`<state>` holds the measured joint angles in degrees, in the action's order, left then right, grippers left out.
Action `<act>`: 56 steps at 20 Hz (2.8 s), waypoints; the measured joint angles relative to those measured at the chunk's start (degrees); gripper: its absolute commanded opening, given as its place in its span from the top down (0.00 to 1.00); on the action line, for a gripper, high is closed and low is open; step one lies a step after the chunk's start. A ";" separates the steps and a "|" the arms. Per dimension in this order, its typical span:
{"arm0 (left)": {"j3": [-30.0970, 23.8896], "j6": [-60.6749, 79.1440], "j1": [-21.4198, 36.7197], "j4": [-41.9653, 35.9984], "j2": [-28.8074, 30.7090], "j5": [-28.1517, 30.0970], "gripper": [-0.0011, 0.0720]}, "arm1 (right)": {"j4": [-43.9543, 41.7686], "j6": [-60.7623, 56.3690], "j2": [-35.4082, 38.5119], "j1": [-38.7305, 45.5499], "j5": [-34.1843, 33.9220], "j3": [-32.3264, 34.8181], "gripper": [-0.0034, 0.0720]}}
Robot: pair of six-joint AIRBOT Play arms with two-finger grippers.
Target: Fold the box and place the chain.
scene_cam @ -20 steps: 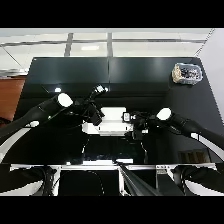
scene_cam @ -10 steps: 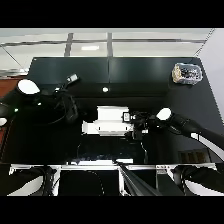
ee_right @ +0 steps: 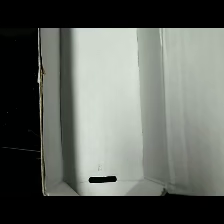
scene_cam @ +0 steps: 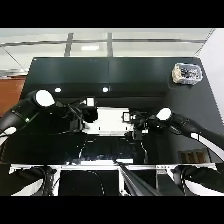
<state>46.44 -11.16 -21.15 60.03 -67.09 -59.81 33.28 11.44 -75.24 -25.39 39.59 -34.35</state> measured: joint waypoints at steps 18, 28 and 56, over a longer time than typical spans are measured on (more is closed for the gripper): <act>-0.20 -1.27 -5.49 -1.60 -5.09 2.29 0.61 | 0.00 -0.02 0.00 0.00 -0.02 0.00 0.63; -1.81 -1.29 -6.05 -7.74 -5.18 4.85 0.62 | 0.02 -0.02 0.00 0.00 -0.02 0.00 0.63; -4.35 -8.07 -5.62 -11.58 -3.89 6.45 0.95 | -0.02 0.00 0.00 0.00 -0.04 0.00 0.63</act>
<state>42.09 -19.22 -26.76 48.45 -70.98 -53.36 33.26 11.44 -75.24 -25.39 39.55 -34.35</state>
